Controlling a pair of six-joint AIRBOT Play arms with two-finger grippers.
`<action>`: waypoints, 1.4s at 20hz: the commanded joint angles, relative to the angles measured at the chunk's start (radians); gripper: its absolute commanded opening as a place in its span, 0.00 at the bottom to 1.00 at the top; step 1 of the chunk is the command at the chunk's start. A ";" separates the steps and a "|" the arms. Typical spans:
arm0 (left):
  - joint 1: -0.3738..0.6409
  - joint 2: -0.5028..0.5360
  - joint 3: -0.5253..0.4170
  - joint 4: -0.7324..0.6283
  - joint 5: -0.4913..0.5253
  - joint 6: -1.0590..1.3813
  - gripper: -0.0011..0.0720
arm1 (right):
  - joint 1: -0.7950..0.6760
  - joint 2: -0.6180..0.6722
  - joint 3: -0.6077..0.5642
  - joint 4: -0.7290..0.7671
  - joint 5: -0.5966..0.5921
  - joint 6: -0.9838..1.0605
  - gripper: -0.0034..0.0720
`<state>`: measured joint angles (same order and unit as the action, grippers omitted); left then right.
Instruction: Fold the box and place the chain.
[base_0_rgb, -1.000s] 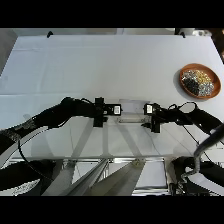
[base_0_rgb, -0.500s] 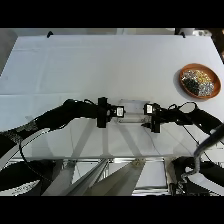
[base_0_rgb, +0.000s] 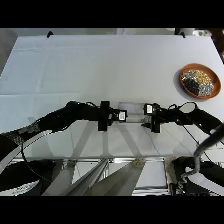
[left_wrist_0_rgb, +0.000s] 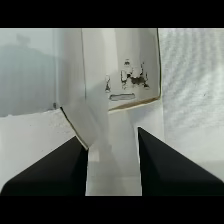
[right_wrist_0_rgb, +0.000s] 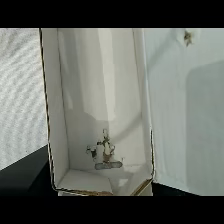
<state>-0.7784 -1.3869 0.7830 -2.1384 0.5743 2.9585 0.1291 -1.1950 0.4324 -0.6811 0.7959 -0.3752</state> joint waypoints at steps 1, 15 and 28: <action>-0.009 0.000 0.000 -0.004 0.002 0.000 0.44 | 0.000 0.000 0.000 0.000 0.000 0.000 0.62; -0.058 -0.008 0.000 -0.049 -0.113 0.000 0.20 | 0.000 0.000 0.000 0.000 0.000 0.000 0.62; -0.103 -0.039 0.000 -0.061 -0.194 0.000 0.41 | 0.000 0.000 0.000 0.000 0.000 0.000 0.62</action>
<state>-0.8780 -1.4246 0.7826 -2.1983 0.3939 2.9601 0.1284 -1.1950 0.4328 -0.6830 0.7959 -0.3756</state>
